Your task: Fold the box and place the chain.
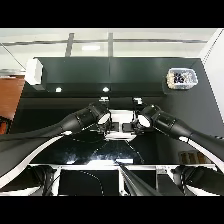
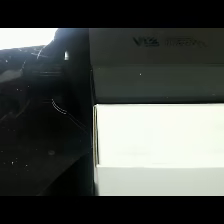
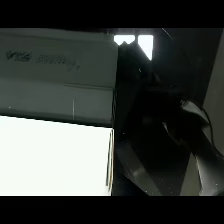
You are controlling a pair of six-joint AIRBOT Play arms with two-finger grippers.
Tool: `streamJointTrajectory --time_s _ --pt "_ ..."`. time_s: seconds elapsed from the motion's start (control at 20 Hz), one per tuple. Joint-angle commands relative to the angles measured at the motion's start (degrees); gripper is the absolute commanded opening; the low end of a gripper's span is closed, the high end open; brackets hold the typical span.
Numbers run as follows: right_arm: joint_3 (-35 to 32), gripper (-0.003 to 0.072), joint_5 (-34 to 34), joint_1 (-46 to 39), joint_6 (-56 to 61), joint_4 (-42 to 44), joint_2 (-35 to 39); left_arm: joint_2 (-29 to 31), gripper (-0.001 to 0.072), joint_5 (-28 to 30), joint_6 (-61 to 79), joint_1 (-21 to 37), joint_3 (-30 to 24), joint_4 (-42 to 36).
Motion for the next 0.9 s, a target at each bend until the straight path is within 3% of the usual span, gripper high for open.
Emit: streamJointTrajectory --time_s 0.0,0.1,0.15,0.35,0.5,0.65,0.85 --pt "0.0 0.0066 -0.1 0.0 -0.3 0.2 0.0 0.0 0.0032 0.1 0.2 0.0 0.0 0.2" --pt "0.0 0.0335 0.5 -0.1 -0.2 0.0 0.1 0.0 0.0032 0.0 0.2 0.0 0.0 0.2" --pt "0.0 0.0381 1.5 -0.1 -0.2 -0.5 0.4 0.0 0.0031 0.1 0.2 0.0 0.0 0.2" --pt "0.6 0.0381 6.0 -1.0 -6.3 -4.3 5.2 0.0 0.0031 -0.3 0.2 0.0 0.0 0.2" --pt "3.9 0.0381 11.0 -5.5 -11.2 -4.1 14.7 0.0 0.0032 -1.0 0.2 0.0 0.0 0.2" --pt "4.6 0.0381 11.5 -11.6 -14.0 -6.2 25.4 0.0 0.0032 -0.9 0.2 0.0 0.0 0.1" --pt "3.8 0.038 8.0 -23.0 -14.5 -27.9 28.5 0.0 0.0032 -1.1 0.2 0.0 0.0 0.1"
